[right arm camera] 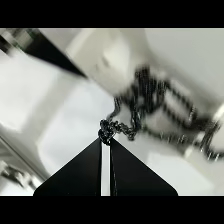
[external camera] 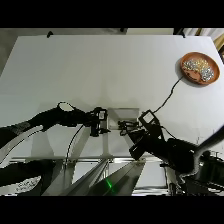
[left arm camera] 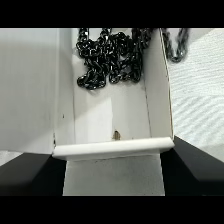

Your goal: Fold the box and place the chain.

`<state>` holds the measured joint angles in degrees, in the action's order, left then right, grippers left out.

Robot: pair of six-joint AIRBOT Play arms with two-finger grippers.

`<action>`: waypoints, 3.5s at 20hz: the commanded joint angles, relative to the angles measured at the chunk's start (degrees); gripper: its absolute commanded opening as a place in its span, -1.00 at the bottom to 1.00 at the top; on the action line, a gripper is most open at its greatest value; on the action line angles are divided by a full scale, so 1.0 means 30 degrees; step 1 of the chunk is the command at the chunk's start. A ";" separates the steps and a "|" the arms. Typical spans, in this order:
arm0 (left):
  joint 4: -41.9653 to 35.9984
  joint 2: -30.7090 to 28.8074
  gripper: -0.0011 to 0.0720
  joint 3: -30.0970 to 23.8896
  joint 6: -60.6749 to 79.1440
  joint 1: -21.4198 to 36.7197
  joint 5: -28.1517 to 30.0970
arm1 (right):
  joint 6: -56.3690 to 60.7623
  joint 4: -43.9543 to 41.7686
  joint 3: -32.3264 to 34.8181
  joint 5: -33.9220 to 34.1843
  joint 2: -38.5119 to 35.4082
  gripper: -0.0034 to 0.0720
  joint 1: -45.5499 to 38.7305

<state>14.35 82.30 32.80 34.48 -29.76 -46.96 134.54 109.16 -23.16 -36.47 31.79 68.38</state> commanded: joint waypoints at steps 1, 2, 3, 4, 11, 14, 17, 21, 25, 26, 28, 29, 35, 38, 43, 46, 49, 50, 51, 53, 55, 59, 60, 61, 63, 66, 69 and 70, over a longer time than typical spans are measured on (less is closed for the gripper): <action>0.0000 -0.0015 -0.39 -0.0007 0.0007 0.0007 0.0007 | -0.0015 0.2222 -0.0124 0.0539 -0.2317 -0.87 0.0058; 0.0007 -0.0015 -0.39 -0.0007 0.0007 0.0007 0.0007 | -0.0015 0.2718 -0.0313 0.0517 -0.2506 -0.87 0.0058; 0.0000 -0.0015 -0.39 -0.0007 0.0007 0.0007 0.0000 | -0.0015 0.3213 -0.0561 0.0539 -0.2514 -0.87 0.0058; 0.0007 -0.0015 -0.39 -0.0007 0.0007 0.0007 0.0000 | -0.0015 0.3738 -0.0736 0.0685 -0.2514 -0.87 0.0051; 0.0000 -0.0007 -0.39 -0.0007 0.0007 0.0007 0.0007 | -0.0561 0.4204 -0.1209 0.2725 -0.2477 -0.87 -0.3628; 0.0000 -0.0015 -0.39 -0.0007 0.0007 0.0007 0.0007 | -0.1151 0.3519 -0.1209 0.2703 -0.2004 -0.88 -0.3891; 0.0007 -0.0015 -0.39 -0.0007 0.0007 0.0007 0.0000 | -0.3468 0.1202 -0.1209 0.2186 -0.0758 -0.88 -0.3883; 0.0000 -0.0015 -0.39 -0.0007 0.0007 0.0007 0.0000 | -0.5639 -0.1209 -0.1209 0.0692 0.0933 -0.88 -0.3891; 0.0007 -0.0007 -0.39 -0.0007 0.0007 0.0007 0.0000 | -0.6798 -0.1603 -0.1209 -0.0066 0.3249 -0.88 -0.3891; 0.0000 -0.0015 -0.39 -0.0007 0.0007 0.0007 0.0000 | -0.7206 -0.2178 -0.1209 -0.0058 0.3832 -0.88 -0.3891; 0.0000 -0.0015 -0.39 -0.0007 0.0007 0.0007 0.0000 | -0.7541 -0.3381 -0.1209 0.0000 0.4714 -0.87 -0.3891; 0.0000 -0.0015 -0.39 -0.0007 0.0007 0.0007 0.0000 | -0.7548 -0.3497 -0.1209 0.0087 0.4874 -0.84 -0.3891; 0.0007 -0.0015 -0.39 -0.0007 0.0007 0.0007 0.0000 | -0.9056 -0.3672 -0.2557 -0.3191 0.3534 -0.50 -0.5268; 0.0000 -0.0015 -0.39 -0.0007 0.0007 0.0007 0.0000 | -1.1242 -0.3730 -0.4488 -0.7162 0.1545 -0.50 -0.8888; 0.0000 -0.0015 -0.39 -0.0007 0.0007 0.0007 0.0007 | -1.5227 -0.5654 -0.5370 -0.8342 0.2069 -0.47 -1.6801; 0.0000 -0.0007 -0.39 -0.0007 0.0007 0.0007 0.0007 | -1.7333 -0.7803 -0.5413 -0.7803 0.5217 0.19 -1.9934; 0.0000 -0.0015 -0.39 -0.0007 0.0007 0.0007 0.0000 | -1.7945 -0.8954 -0.5712 -0.6870 0.8801 0.09 -1.9963; 0.0000 -0.0015 -0.39 -0.0007 0.0007 0.0007 0.0007 | -1.7719 -0.8699 -0.6025 -0.7286 1.0032 0.09 -1.9977; 0.0007 -0.0007 -0.39 -0.0007 0.0007 0.0007 0.0000 | -1.7245 -0.8612 -0.6397 -0.7613 1.1183 0.09 -1.9977; 0.0000 -0.0015 -0.39 -0.0007 0.0007 0.0007 0.0000 | -1.6786 -0.8692 -0.7060 -0.7446 1.2517 -0.09 -1.9977; 0.0007 -0.0007 -0.39 -0.0007 0.0007 0.0007 0.0000 | -1.6466 -0.8495 -0.7431 -0.6382 1.3005 -0.13 -1.9977; 0.0000 -0.0015 -0.39 -0.0007 0.0007 0.0007 0.0000 | -1.6262 -0.8400 -0.7555 -0.6251 1.4098 -0.13 -1.9977; 0.0000 -0.0015 -0.39 -0.0007 0.0007 0.0007 0.0000 | -1.6262 -0.8451 -0.7555 -0.6142 1.4331 -0.13 -1.9977; 0.0007 -0.0015 -0.39 -0.0007 0.0007 0.0007 0.0000 | -1.6247 -0.8531 -0.7555 -0.6011 1.4382 -0.13 -1.9977; 0.0007 -0.0015 -0.39 -0.0007 0.0007 0.0007 0.0000 | -1.5992 -0.8480 -0.7555 -0.5952 1.4418 -0.15 -1.9985; 0.0000 -0.0015 -0.39 -0.0007 0.0007 0.0007 0.0000 | -1.5854 -0.8335 -0.7555 -0.5974 1.4717 -0.15 -1.9985; 0.0000 -0.0015 -0.39 -0.0007 0.0007 0.0007 0.0000 | -1.5781 -0.8400 -0.7555 -0.5559 1.4899 -0.25 -1.9977; 0.0000 -0.0015 -0.39 -0.0007 0.0007 0.0007 0.0000 | -1.5781 -0.8400 -0.7548 -0.5646 1.5059 -0.28 -1.9977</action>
<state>14.35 82.30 32.80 34.50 -29.78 -46.96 86.98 83.96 -45.76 -53.82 76.14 8.45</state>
